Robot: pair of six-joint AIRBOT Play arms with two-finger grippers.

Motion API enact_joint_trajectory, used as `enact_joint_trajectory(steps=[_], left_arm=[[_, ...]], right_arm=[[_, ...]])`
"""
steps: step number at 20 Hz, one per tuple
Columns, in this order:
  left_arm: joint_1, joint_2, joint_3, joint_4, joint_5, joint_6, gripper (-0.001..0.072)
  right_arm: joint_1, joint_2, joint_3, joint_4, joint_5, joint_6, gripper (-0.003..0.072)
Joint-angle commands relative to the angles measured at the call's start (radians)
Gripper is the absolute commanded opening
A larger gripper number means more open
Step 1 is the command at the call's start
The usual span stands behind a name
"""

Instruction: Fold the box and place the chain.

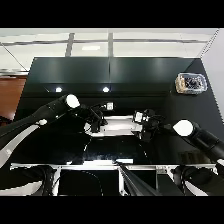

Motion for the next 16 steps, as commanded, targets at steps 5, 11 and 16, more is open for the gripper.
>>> enact_joint_trajectory(steps=[5,11,16], left_arm=[[0.000,0.000,0.001,0.000,0.002,0.001,0.0026],[0.000,0.001,0.001,0.000,-0.003,0.000,0.0026],[0.000,0.001,0.001,-0.015,-0.020,0.000,0.0026]], right_arm=[[-0.030,-0.103,0.003,0.249,0.122,-0.258,0.0683],[-0.029,-0.175,-0.017,0.246,0.139,-0.320,0.0683],[-0.029,-0.223,-0.017,0.193,0.135,-0.349,0.0682]])
